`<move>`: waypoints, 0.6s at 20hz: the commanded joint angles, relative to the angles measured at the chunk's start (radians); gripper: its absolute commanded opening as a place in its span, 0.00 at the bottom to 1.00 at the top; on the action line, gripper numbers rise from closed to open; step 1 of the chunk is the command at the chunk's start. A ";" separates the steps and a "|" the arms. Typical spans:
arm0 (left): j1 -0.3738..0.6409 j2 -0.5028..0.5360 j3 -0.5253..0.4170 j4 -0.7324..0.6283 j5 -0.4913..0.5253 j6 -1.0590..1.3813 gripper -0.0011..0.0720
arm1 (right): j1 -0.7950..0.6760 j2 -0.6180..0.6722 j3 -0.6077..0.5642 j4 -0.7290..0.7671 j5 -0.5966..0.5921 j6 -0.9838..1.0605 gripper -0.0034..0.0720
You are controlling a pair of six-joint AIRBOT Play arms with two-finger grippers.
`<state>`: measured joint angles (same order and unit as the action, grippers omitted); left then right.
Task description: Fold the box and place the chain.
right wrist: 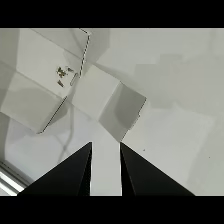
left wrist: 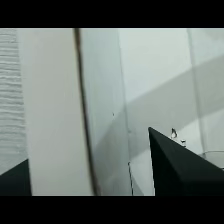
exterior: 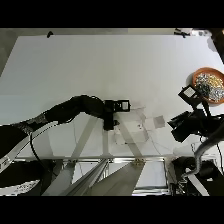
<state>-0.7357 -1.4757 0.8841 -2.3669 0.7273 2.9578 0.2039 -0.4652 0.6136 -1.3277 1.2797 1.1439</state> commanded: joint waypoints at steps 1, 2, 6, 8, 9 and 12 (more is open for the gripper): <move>0.001 0.004 0.001 -0.003 0.000 -0.004 0.53 | 0.000 -0.001 0.000 0.000 0.000 0.000 0.30; 0.001 0.004 0.001 -0.002 -0.007 -0.003 0.33 | 0.000 -0.001 0.000 0.000 0.000 0.001 0.30; 0.001 0.004 0.001 -0.002 -0.026 -0.002 0.03 | 0.000 -0.001 0.000 0.001 0.000 0.001 0.30; 0.001 0.003 0.001 0.005 -0.026 0.001 0.03 | 0.000 -0.001 0.000 0.001 0.000 0.001 0.30; 0.001 0.003 0.001 0.005 -0.026 0.001 0.02 | 0.000 -0.001 0.000 0.001 0.000 0.001 0.30; 0.000 0.002 0.001 0.004 -0.040 0.001 0.02 | 0.000 -0.001 0.000 0.003 0.000 0.003 0.30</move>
